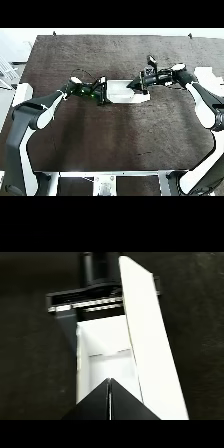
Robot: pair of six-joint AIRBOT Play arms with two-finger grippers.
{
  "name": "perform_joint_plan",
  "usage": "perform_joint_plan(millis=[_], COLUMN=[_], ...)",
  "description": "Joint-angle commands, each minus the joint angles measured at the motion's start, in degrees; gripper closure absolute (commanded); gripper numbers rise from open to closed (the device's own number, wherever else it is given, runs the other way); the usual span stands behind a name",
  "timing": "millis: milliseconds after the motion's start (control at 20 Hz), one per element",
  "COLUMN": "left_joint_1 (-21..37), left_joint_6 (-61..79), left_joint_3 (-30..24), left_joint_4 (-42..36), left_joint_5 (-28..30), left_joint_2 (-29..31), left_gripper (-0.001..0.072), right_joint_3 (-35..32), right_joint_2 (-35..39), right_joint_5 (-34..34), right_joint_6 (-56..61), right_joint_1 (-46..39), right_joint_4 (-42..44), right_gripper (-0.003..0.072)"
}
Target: Fold the box and place the chain.
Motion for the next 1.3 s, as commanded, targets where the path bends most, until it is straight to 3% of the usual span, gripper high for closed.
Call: perform_joint_plan(millis=[0, 500, 750, 1250], left_joint_1=[0.00, 0.00, 0.00, 0.00], left_joint_6=[-0.13, -0.35, -0.33, -0.33], left_joint_3=[0.04, 0.04, 0.02, 0.04], left_joint_4=[0.02, 0.02, 0.02, 0.02], left_joint_5=[0.00, 0.02, 0.02, 0.04], left_joint_2=[0.00, 0.00, 0.00, 0.00], left_gripper=[0.0359, 0.0359, 0.0359, 0.0359], right_joint_3=[-0.02, -0.02, -0.02, 2.03], right_joint_2=[0.02, -0.33, -1.97, -2.49], right_joint_5=[-9.55, -17.49, -17.46, -17.29], right_joint_6=[4.02, 8.33, 9.86, 8.96], right_joint_1=[1.79, 1.81, 1.81, 1.64], right_joint_4=[0.52, -4.13, -8.98, -8.96], right_gripper=[0.0679, 0.0680, 0.0680, 0.0679])
